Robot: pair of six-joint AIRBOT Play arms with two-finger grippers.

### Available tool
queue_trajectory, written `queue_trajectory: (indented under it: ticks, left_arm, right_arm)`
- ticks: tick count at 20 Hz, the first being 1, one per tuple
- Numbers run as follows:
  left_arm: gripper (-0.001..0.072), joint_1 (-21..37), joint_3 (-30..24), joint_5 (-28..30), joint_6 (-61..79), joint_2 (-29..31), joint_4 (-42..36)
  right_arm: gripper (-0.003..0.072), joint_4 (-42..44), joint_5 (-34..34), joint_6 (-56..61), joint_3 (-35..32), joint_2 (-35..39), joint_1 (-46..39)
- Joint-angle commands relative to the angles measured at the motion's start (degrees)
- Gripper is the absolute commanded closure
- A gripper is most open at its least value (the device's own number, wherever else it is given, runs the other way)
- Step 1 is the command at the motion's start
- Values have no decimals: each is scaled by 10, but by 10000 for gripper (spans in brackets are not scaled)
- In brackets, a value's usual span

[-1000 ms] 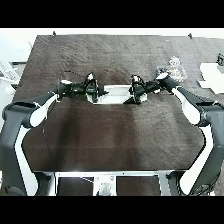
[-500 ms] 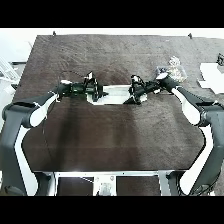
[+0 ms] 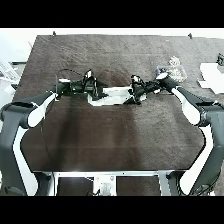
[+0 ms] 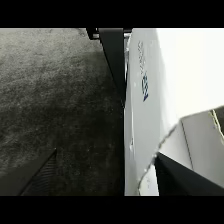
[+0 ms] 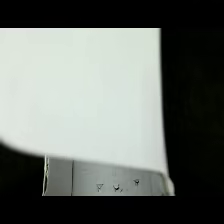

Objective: Fold the box and place the chain.

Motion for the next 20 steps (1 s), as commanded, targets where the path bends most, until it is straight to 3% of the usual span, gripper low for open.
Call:
queue_trajectory:
  ticks: [1,10,14,18,19,20]
  left_arm:
    - [22,14,0,-14,-37,14,5]
    - [-11,22,2,-22,-63,21,7]
    - [-11,49,2,-74,-101,52,16]
    - [-11,92,3,-107,-141,100,84]
    - [37,101,3,-129,-148,108,100]
    - [151,108,3,-163,-147,115,116]
  right_arm:
    - [102,0,-1,0,0,0,0]
    - [102,0,-1,0,0,0,0]
    - [102,0,-1,0,0,0,0]
    - [102,0,-1,0,0,0,0]
    - [102,0,-1,0,0,0,0]
    - [102,0,-1,0,0,0,0]
